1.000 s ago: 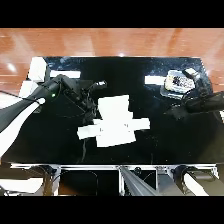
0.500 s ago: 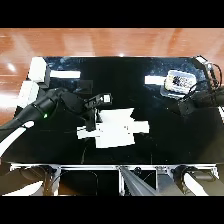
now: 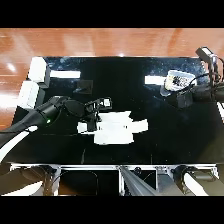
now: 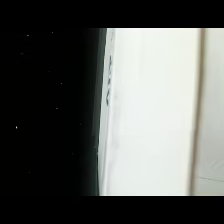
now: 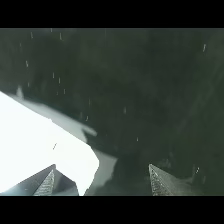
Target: Fold the box and place the chain.
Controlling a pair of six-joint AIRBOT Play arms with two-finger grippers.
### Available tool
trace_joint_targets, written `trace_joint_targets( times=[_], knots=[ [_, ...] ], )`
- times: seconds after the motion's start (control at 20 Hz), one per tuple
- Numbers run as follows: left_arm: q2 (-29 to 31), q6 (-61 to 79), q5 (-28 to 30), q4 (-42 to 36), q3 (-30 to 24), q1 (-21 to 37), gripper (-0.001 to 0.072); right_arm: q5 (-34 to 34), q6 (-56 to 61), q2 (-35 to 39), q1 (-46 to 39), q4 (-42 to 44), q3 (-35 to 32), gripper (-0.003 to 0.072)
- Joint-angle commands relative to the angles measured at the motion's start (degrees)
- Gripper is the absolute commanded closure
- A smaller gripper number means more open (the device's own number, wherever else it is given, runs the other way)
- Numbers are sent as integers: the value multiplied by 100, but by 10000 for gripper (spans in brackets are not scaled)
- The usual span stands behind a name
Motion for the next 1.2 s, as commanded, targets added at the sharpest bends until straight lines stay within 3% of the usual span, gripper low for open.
trace_joint_targets(
  times=[0.0, 0.2, 0.6, 0.75, 0.95, 1.15],
  knots=[
    [-35, -24, -79, -127, -17, -4, 687, -308, -927, -4, -2, -4, 4, -27],
    [-59, 350, -212, -90, -22, -4, 688, -260, -2492, -4, 168, 66, -313, -26],
    [-144, 767, -184, -116, -22, -4, 688, -682, -3060, -15, 1530, 63, -2380, -26],
    [-144, 765, -140, -120, -22, -2, 688, -1001, -3311, -66, 2103, -68, -2581, -25],
    [-144, 765, -109, -133, -22, -4, 688, -1996, -3679, -258, 2723, -286, -2702, -25],
    [-146, 767, -55, -131, -22, -2, 688, -2503, -4109, -304, 2988, -289, -2704, -25]
  ],
)
